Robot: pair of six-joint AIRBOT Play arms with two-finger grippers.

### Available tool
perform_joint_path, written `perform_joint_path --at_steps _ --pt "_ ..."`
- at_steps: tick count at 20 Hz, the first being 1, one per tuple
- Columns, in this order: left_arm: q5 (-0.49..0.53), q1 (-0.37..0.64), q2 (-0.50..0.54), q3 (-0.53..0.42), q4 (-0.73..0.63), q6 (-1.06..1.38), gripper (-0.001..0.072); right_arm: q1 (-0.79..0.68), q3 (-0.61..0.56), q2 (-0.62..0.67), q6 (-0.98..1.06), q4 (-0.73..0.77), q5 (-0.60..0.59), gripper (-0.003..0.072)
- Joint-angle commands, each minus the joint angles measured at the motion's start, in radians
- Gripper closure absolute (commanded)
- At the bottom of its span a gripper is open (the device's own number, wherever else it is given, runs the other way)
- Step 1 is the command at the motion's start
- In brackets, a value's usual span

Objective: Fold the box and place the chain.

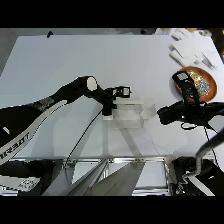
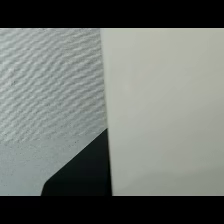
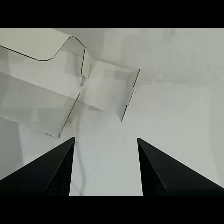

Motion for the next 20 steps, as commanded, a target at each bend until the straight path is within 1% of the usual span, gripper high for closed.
perform_joint_path --at_steps 1,20 --pt "-0.003 -0.001 -0.003 -0.001 0.003 0.003 0.0699 0.0 0.0 0.0 0.0 0.0 0.0 0.0248" --pt "0.008 -0.001 -0.005 -0.001 -0.005 0.003 0.0699 0.0 0.0 0.0 -0.04 0.001 0.0 0.025"
